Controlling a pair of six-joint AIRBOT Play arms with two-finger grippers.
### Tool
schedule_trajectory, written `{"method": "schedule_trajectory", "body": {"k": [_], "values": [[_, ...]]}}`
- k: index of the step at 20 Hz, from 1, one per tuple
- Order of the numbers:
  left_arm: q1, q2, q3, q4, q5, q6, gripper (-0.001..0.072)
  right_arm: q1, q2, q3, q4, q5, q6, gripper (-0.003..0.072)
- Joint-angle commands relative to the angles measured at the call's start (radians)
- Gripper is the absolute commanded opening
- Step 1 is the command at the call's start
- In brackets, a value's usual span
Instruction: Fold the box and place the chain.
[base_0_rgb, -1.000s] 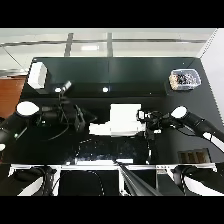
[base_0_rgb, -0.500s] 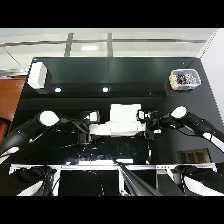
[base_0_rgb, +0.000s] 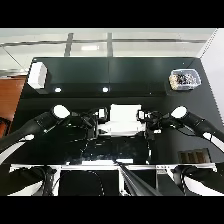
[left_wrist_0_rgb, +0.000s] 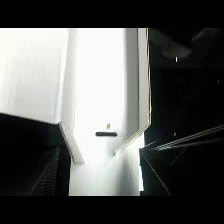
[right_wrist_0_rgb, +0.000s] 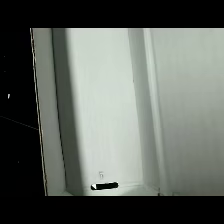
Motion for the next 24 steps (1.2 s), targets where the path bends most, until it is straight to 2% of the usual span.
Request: {"method": "schedule_trajectory", "body": {"k": [1, 3, 4, 6, 7, 8, 9, 16, 24], "values": [[-0.006, -0.026, 0.005, -0.037, -0.018, 0.054, 0.0556, 0.0, -0.001, 0.0, 0.0, 0.0, 0.0, 0.0189], [-0.006, -0.031, 0.005, -0.014, -0.015, 0.053, 0.0543, 0.0, -0.001, 0.0, 0.0, 0.0, 0.0, 0.0189], [-0.006, -0.033, 0.005, -0.014, -0.016, 0.053, 0.0481, 0.0, -0.001, 0.0, 0.0, 0.0, 0.0, 0.0189], [-0.006, -0.034, 0.005, -0.014, -0.013, 0.053, 0.046, 0.0, -0.001, 0.0, 0.0, 0.0, 0.0, 0.0189], [-0.006, -0.034, 0.005, -0.015, -0.011, 0.053, 0.0392, 0.0, -0.001, 0.0, 0.0, 0.0, 0.0, 0.0189], [-0.006, -0.034, 0.005, -0.019, -0.013, 0.053, 0.0242, 0.0, -0.001, 0.0, 0.0, 0.0, 0.0, 0.0189], [-0.011, -0.034, 0.005, -0.023, -0.012, 0.054, 0.0197, 0.0, -0.001, 0.0, 0.0, 0.0, 0.0, 0.0189], [-0.062, -0.067, 0.005, -0.148, 0.041, 0.053, 0.0197, 0.0, -0.001, 0.0, 0.0, 0.0, 0.0, 0.0189], [-0.082, -0.079, 0.006, -0.153, 0.084, 0.029, 0.0198, 0.0, -0.001, 0.0, 0.0, 0.0, 0.0, 0.0189]]}}
